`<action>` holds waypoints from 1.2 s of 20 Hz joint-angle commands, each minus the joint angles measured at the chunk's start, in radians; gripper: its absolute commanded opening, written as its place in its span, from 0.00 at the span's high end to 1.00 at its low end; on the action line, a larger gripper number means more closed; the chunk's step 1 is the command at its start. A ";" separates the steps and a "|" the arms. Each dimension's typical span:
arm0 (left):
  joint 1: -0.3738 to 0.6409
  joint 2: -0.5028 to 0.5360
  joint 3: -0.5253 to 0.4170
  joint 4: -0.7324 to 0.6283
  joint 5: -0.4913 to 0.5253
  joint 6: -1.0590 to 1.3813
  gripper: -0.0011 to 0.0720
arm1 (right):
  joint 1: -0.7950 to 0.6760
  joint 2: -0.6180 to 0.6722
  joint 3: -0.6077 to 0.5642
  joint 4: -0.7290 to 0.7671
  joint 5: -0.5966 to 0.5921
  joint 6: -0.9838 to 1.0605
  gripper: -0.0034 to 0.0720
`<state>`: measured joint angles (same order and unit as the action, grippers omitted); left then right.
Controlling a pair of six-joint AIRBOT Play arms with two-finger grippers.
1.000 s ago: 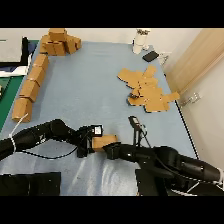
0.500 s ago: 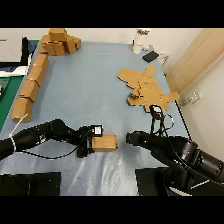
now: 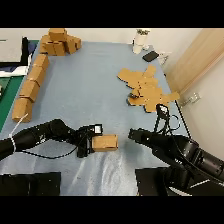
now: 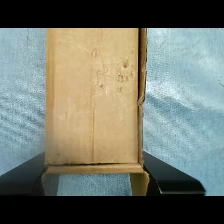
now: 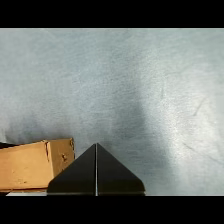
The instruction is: Fold the box.
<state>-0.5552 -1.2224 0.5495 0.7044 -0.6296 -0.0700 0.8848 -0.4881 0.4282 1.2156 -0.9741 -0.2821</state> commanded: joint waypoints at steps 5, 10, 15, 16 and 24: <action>0.002 0.039 0.000 -0.023 0.064 -0.095 0.44 | 0.000 0.001 0.001 -0.029 -0.003 0.039 0.95; 0.016 0.108 0.005 0.045 0.158 -0.322 0.43 | 0.000 0.001 0.001 -0.035 -0.003 0.039 0.95; 0.149 0.108 0.042 0.090 0.157 -0.497 0.43 | 0.000 0.001 0.001 -0.049 -0.003 0.039 0.95; 0.183 0.107 0.050 0.090 0.158 -0.510 0.44 | 0.000 0.001 0.001 -0.050 -0.003 0.039 0.95; 0.496 0.044 0.103 0.083 0.193 -0.534 0.43 | 0.000 0.001 0.001 -0.057 -0.003 0.039 0.95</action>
<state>-0.1596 -1.1538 0.6331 0.7910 -0.4587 -0.5892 0.8845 -0.4881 0.4282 1.1618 -0.9771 -0.2436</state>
